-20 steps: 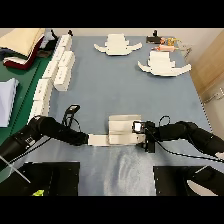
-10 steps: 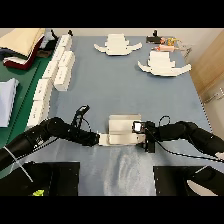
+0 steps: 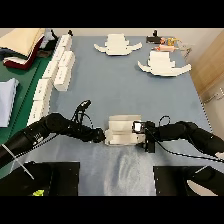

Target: Fold the box.

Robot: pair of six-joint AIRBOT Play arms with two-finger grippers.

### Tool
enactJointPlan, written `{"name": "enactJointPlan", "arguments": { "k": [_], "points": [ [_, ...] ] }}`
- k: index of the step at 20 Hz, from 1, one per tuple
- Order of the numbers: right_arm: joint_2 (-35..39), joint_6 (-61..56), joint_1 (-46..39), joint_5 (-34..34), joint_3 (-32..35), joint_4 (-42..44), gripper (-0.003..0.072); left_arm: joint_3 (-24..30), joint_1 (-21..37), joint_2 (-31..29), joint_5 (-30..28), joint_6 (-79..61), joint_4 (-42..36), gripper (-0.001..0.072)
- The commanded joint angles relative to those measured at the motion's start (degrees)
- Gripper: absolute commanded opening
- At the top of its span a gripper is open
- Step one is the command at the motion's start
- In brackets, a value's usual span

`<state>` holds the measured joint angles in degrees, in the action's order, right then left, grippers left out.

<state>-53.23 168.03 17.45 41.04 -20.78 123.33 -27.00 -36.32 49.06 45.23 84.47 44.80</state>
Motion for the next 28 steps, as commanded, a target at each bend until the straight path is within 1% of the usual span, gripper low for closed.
{"name": "enactJointPlan", "arguments": {
  "k": [1,3,7,8,10,15,16,17,21,24,26,28],
  "points": [
    [0.0,0.0,0.0,0.0,0.0,0.0,0.0543,-1.0,0.0,0.0,0.2,0.2,-0.1,0.0443],
    [0.0,0.0,0.0,0.0,0.0,0.0,0.0543,-1.0,0.0,0.0,0.0,0.2,-0.5,0.0444],
    [0.0,0.0,0.0,0.0,0.0,0.0,0.0543,-0.9,-0.1,0.2,-3.4,0.0,-3.7,0.0445],
    [0.0,0.0,0.0,0.0,0.0,0.0,0.0543,-0.8,-0.5,0.5,-5.0,0.0,-4.4,0.0445],
    [0.0,0.0,0.0,0.0,0.0,0.0,0.0543,-0.8,-0.8,1.9,-5.4,-1.3,-5.2,0.0445],
    [0.0,0.0,0.0,0.0,0.0,0.0,0.0543,-1.8,-5.0,5.8,-6.7,-2.4,-5.4,0.0444],
    [0.0,0.0,0.0,0.0,0.0,0.0,0.0542,-2.3,-5.9,6.0,-7.4,-2.3,-5.4,0.0442],
    [0.0,0.0,0.0,0.0,0.0,0.0,0.0543,-2.8,-6.5,6.0,-8.6,-1.8,-5.3,0.0413],
    [0.0,0.0,0.0,0.0,0.0,0.0,0.0543,-3.9,-8.1,6.0,-9.7,2.5,-3.8,0.0413],
    [0.0,0.0,0.0,0.0,0.0,0.0,0.0543,-4.7,-10.8,6.0,-9.7,8.9,1.9,0.0412],
    [0.0,0.0,0.0,0.0,0.0,0.0,0.0543,-5.3,-12.2,6.0,-9.7,16.1,9.4,0.0412],
    [0.0,0.0,0.0,0.0,0.0,0.0,0.0543,-5.8,-12.8,6.0,-9.2,21.9,14.8,0.0406]
  ]
}}
